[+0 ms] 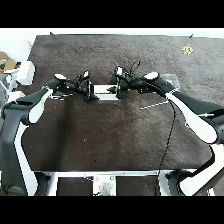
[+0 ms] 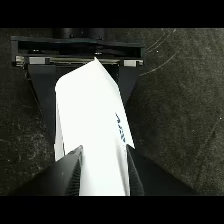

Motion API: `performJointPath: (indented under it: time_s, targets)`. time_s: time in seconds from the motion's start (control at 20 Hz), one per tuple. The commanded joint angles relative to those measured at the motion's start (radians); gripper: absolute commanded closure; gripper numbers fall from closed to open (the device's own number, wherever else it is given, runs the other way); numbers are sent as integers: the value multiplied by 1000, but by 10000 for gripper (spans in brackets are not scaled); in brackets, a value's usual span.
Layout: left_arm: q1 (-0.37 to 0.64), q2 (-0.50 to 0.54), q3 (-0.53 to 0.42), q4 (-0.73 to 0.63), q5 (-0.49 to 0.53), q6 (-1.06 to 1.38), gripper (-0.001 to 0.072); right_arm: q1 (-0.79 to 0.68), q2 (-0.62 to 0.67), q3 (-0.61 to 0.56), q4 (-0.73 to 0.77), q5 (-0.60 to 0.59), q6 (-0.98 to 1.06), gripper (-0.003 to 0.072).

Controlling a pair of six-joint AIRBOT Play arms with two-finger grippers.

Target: Fold the box and place the chain.

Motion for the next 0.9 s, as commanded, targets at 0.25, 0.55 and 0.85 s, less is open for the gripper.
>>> performJointPath:
  time_s: [0.25, 0.55, 0.85]
  targets:
    - [-1, 0, 0, 1, -3, 2, 315, 0, -14, 3, 1, -38, 8, 432]
    - [-1, 0, 0, 1, -3, 2, 315, -1, -14, -3, -47, -16, 27, 434]
    - [-1, 0, 0, 1, -3, 2, 315, -2, -14, -18, -48, -30, 27, 510]
